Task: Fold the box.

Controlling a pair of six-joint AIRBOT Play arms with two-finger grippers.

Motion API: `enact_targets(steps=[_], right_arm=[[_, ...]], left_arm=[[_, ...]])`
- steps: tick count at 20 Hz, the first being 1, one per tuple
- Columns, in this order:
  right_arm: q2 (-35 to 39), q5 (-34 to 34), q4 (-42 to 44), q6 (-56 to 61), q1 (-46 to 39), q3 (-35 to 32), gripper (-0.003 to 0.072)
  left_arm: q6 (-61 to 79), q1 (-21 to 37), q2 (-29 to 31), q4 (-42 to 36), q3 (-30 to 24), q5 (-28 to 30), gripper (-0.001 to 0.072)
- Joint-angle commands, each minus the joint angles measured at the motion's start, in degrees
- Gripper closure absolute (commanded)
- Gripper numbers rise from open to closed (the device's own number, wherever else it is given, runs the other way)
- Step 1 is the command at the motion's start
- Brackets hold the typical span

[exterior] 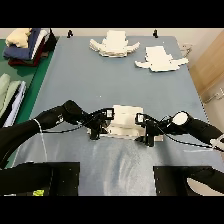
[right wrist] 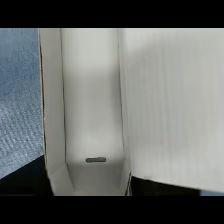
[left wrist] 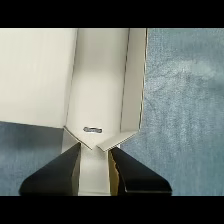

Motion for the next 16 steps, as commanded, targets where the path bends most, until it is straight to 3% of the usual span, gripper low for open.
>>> enact_targets(steps=[1,5,6,7,13,14,15,16], right_arm=[[0.0,0.0,0.0,0.0,0.0,0.0,0.0195],[0.0,0.0,0.0,0.0,0.0,0.0,0.0196],[0.0,0.0,0.0,0.0,0.0,0.0,0.0196],[0.0,0.0,0.0,0.0,0.0,0.0,0.0196],[0.0,0.0,0.0,0.0,0.0,0.1,0.0196],[0.0,0.0,0.0,0.0,0.0,0.0,0.0196],[0.0,0.0,0.0,0.0,0.0,0.0,0.0196],[0.0,0.0,0.0,0.0,0.0,0.0,0.0195]], left_arm=[[1.9,-1.3,-0.2,-2.5,0.0,2.1,0.0476],[3.4,-3.1,-0.2,-6.1,0.0,2.5,0.0491],[3.4,-3.2,-0.2,-6.6,0.0,2.9,0.057],[3.5,-3.5,-0.2,-7.1,0.0,3.0,0.0597],[3.7,-4.6,-0.2,-8.5,-0.5,2.6,0.0592],[3.7,-4.6,-0.2,-8.5,-0.7,2.0,0.0556],[3.7,-4.6,-0.2,-8.6,-0.9,1.2,0.0304],[3.7,-4.6,-0.2,-8.6,-1.0,0.7,0.0171]])
